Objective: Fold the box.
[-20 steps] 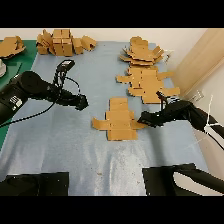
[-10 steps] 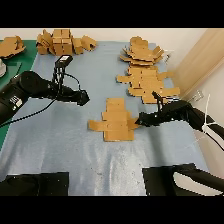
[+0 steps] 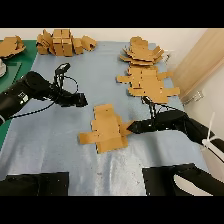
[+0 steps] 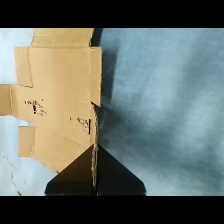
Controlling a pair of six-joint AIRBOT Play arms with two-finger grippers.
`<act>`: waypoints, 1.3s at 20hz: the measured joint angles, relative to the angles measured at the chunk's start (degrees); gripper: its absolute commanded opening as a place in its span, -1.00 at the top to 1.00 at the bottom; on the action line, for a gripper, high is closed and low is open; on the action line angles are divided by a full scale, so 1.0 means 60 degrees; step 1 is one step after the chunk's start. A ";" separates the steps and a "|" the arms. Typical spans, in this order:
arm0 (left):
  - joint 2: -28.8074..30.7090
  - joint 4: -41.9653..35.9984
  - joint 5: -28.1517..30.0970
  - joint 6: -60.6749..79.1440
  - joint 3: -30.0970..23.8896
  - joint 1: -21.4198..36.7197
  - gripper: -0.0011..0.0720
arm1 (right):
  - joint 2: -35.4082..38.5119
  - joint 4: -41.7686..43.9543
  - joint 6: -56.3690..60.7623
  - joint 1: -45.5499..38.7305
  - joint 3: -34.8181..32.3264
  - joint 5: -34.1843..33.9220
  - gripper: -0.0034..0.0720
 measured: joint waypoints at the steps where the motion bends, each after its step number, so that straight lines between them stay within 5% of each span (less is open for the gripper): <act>1: -0.0200 -0.0200 -0.0299 0.0153 0.0000 0.0171 -0.62 | 0.0375 0.0000 -0.0051 0.0095 -0.0262 0.0109 0.91; 7: -0.0831 -0.1220 -0.1107 0.1100 0.0000 0.0583 -0.62 | 0.2131 0.0033 -0.0106 0.0331 -0.1140 0.0510 0.91; 15: -0.1523 -0.1537 -0.1126 0.1825 0.0000 0.0641 -0.62 | 0.2528 -0.0040 -0.0036 0.0361 -0.1402 0.0645 0.91; 26: -0.3912 -0.5056 -0.1923 0.4626 0.0004 0.0623 -0.62 | 0.2539 -0.0087 -0.0029 0.0361 -0.1530 0.0758 0.91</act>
